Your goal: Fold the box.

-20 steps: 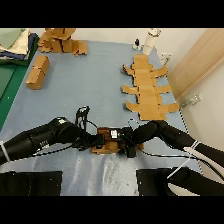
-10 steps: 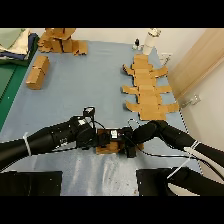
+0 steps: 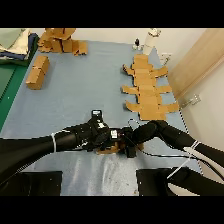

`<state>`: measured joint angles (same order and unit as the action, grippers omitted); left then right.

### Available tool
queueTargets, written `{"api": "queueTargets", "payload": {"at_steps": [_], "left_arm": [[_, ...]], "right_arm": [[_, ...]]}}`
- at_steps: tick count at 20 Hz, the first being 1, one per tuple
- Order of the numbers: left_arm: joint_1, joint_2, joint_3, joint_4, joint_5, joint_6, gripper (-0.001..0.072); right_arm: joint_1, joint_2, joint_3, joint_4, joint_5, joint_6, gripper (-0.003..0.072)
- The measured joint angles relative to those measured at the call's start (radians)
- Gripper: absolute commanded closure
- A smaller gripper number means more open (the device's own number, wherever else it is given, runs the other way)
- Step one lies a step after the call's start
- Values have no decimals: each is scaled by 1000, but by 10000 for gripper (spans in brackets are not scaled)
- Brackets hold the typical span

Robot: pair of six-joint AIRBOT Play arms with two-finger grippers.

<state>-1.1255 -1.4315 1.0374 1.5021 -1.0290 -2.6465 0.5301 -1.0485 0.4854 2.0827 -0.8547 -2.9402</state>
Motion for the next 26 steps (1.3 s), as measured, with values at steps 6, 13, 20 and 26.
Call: {"api": "queueTargets", "payload": {"at_steps": [6, 13, 20, 26], "left_arm": [[-8, -53, 50, 28, -47, -10, 697], [-9, -64, 59, 12, -29, -14, 133], [-10, -38, 66, -11, -47, -12, 50], [-10, 24, 68, 8, -99, -5, 50]], "right_arm": [[-2, 1, 0, -3, 0, -1, 186], [-2, 1, -1, 0, -1, -1, 186], [-1, 2, 0, 0, 0, 3, 186], [0, 0, 0, 2, 1, 0, 186]]}}
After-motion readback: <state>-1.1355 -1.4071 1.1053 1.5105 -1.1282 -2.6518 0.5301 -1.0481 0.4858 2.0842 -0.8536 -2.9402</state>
